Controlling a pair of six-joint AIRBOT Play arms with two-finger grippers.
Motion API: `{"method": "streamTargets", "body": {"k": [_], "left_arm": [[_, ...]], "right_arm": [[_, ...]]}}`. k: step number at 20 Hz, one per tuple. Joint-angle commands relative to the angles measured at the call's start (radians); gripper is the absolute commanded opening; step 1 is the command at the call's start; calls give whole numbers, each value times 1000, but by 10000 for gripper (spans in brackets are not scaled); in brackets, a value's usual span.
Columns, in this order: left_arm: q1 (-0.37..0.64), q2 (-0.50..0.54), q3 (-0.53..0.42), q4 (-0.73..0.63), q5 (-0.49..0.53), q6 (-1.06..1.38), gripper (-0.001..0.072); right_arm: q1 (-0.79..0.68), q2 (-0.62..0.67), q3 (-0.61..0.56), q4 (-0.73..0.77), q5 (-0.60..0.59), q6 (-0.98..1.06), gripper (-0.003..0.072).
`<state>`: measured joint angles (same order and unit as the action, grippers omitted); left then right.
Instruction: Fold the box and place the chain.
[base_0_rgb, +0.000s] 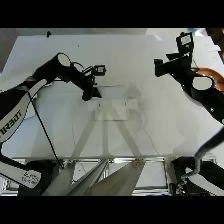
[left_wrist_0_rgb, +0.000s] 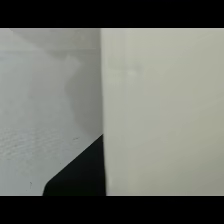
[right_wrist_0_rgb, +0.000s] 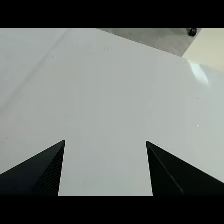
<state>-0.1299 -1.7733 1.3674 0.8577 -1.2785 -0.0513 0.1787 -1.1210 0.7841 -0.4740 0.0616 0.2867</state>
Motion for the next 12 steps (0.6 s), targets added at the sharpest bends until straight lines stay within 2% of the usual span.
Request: {"method": "streamTargets", "body": {"k": [1, 4, 8, 12], "left_arm": [[-2, -38, -4, -7, 47, 24, -2], [-3, -37, 0, 13, 74, 23, -3], [-19, -37, 0, 117, 61, -1, -3], [-35, -34, 2, 125, 58, 2, -3]], "right_arm": [[0, 1, 1, 0, 3, 1, 544], [0, 1, 1, 1, 6, 2, 544], [0, 1, 1, 2, 10, 5, 543], [0, 1, 1, 4, 53, 5, 542]]}}
